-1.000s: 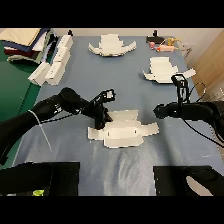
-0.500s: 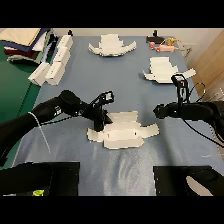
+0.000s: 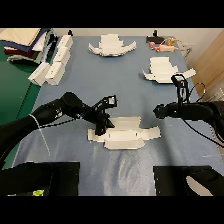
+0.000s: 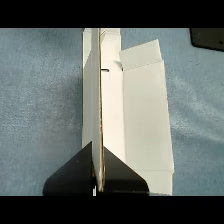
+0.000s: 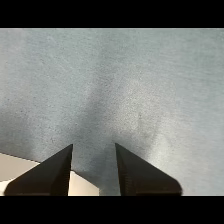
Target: Fold the box.
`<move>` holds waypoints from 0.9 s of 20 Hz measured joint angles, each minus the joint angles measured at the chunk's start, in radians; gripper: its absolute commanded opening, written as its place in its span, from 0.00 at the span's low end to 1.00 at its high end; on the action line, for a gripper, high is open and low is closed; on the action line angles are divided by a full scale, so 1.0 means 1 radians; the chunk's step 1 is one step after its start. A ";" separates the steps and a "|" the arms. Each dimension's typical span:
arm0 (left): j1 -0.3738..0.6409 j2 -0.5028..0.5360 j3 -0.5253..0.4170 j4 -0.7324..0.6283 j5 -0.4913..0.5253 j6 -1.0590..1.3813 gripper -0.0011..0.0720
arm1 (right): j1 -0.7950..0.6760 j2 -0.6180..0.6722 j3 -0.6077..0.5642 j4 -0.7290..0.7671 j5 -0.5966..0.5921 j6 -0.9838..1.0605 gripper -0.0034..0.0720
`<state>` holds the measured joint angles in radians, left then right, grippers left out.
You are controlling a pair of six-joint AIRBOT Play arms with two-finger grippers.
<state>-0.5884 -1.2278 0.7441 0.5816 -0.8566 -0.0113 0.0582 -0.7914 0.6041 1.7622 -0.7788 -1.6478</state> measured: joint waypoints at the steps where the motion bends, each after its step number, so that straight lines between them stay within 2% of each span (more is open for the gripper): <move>1: -0.001 0.000 0.000 0.001 -0.002 -0.001 0.03 | 0.000 0.000 0.000 0.000 0.000 0.000 0.61; 6: -0.003 0.000 0.000 0.005 -0.013 -0.008 0.03 | 0.000 0.000 0.000 0.000 -0.003 0.000 0.58; 7: -0.003 0.000 0.000 0.005 -0.014 -0.008 0.03 | 0.000 0.000 0.000 0.000 -0.008 0.000 0.35; 8: -0.003 0.000 0.000 0.005 -0.014 -0.008 0.03 | 0.000 0.000 0.000 0.000 -0.012 0.000 0.06; 12: -0.003 0.000 0.000 0.005 -0.017 -0.011 0.03 | 0.000 0.000 0.000 0.016 -0.074 -0.005 0.05; 15: -0.003 0.000 0.000 0.006 -0.017 -0.011 0.03 | 0.013 0.015 0.000 0.078 -0.167 -0.073 0.05; 18: -0.004 0.000 0.000 0.006 -0.017 -0.012 0.03 | 0.109 0.076 -0.023 0.133 -0.273 -0.138 0.05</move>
<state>-0.5922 -1.2278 0.7441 0.5873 -0.8734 -0.0231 0.1677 -0.7155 0.5808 1.8954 -1.0515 -1.7855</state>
